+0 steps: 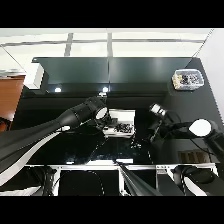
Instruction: Fold the box and place the chain.
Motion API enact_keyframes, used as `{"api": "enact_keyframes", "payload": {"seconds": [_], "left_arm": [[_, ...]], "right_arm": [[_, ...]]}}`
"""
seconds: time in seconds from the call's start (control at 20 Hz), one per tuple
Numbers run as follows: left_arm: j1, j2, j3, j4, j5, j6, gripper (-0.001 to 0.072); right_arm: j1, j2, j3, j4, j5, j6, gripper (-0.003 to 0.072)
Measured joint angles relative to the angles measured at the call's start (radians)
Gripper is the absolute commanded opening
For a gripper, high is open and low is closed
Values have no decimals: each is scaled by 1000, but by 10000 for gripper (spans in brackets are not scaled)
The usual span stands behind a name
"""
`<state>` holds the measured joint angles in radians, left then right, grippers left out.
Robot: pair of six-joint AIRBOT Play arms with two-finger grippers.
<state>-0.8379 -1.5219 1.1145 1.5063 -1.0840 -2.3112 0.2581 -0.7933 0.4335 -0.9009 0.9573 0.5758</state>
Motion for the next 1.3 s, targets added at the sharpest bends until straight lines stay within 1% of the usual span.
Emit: {"api": "enact_keyframes", "payload": {"seconds": [0.15, 0.3, 0.6, 0.9, 1.3], "left_arm": [[0, 0, 0, 0, 0, 0, 28], [0, 0, 0, 0, 1, 0, 28], [0, 0, 0, 0, 2, 0, 29], [0, 0, 0, 0, 2, 0, 28], [0, 0, 0, 0, 1, 0, 28]], "right_arm": [[56, -66, -18, 66, -108, -218, 720], [77, -131, -24, 110, -181, -336, 720], [89, -201, -28, 215, -241, -519, 720], [90, -257, -28, 262, -277, -605, 720], [90, -295, -28, 275, -322, -631, 720]]}}
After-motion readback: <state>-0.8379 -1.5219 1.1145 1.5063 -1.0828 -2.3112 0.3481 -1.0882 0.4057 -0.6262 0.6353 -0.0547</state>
